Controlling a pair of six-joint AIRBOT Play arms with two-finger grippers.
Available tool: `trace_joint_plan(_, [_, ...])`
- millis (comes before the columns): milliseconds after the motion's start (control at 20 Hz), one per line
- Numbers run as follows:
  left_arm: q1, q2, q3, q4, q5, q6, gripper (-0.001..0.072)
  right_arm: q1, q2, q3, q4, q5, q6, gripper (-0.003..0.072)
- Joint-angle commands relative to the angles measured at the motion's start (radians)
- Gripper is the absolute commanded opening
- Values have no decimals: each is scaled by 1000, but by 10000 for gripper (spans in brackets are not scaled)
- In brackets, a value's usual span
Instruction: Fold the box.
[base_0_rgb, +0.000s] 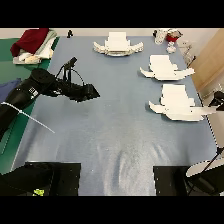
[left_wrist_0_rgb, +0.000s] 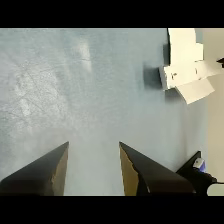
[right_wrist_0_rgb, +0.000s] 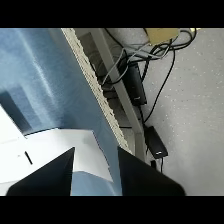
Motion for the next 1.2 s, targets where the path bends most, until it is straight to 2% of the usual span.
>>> trace_joint_plan(0, [0, 0, 0, -29, -63, 0, 486, -8, -48, 1, 136, -65, -129, 353])
trace_joint_plan(50, [0, 0, 0, -34, -81, 0, 485, -6, -49, 1, 192, -83, -172, 267])
trace_joint_plan(100, [0, 0, 0, -37, -95, 0, 486, -2, -47, 2, 230, -98, -204, 252])
trace_joint_plan(150, [0, 0, 0, -37, -108, 0, 486, 5, -47, 2, 262, -120, -235, 94])
trace_joint_plan(200, [0, 0, 0, -37, -114, 0, 485, 13, -47, 2, 286, -135, -245, 3])
trace_joint_plan(400, [0, 0, 0, -37, -118, 5, 484, 49, -45, 2, 391, -201, -243, 2])
trace_joint_plan(450, [0, 0, 0, -37, -116, 4, 444, 63, -40, 1, 426, -224, -241, 2])
trace_joint_plan(550, [0, 0, 0, -36, -115, 7, 118, 99, -14, -6, 457, -235, -204, 2])
trace_joint_plan(600, [0, 0, 0, -36, -116, 12, 20, 123, 9, -18, 465, -234, -191, 2])
trace_joint_plan(750, [0, 4, 0, -27, -128, 12, 13, 212, 103, -102, 463, -203, -122, 2])
trace_joint_plan(900, [0, 32, -5, 52, -182, 11, 13, 319, 229, -267, 454, -140, -77, 2])
trace_joint_plan(1000, [0, 77, -44, 64, -233, 13, 13, 396, 338, -425, 438, -81, -31, 2])
trace_joint_plan(1150, [0, 183, -163, 64, -243, 37, 13, 515, 541, -703, 386, 86, 72, 2])
